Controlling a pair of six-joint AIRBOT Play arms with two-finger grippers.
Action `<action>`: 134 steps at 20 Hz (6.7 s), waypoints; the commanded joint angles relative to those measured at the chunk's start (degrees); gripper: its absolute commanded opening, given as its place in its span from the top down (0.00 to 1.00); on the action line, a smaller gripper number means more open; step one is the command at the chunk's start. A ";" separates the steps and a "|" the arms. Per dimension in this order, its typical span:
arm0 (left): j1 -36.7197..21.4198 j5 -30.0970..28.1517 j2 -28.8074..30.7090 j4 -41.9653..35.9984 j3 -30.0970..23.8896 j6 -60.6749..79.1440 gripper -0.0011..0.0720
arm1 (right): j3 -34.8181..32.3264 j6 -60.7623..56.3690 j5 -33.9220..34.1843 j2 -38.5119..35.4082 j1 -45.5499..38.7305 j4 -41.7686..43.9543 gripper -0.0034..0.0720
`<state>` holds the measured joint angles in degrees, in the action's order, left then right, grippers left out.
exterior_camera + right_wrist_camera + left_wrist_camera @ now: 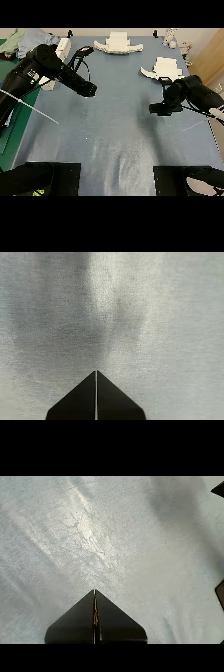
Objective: Fold the box.
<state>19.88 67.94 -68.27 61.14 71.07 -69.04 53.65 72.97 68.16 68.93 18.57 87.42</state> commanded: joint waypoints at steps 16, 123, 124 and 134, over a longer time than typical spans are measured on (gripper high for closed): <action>0.04 -0.02 0.00 0.00 0.00 0.00 0.97 | 8.28 4.44 2.10 2.45 -1.22 2.16 0.56; -12.76 4.98 -5.44 -17.88 -10.19 5.62 0.27 | -34.99 41.97 -11.15 -24.83 -11.54 48.85 0.96; -12.72 4.74 -6.08 -18.38 -12.02 6.82 0.27 | -35.01 41.97 -11.17 -24.85 -11.52 48.89 0.96; -11.54 5.73 -21.84 -31.89 -14.53 18.05 0.27 | -34.99 41.05 -11.08 -24.85 -9.88 48.98 0.96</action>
<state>7.84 73.08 -86.15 31.81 56.84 -53.30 18.68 114.34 57.14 44.16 8.36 136.38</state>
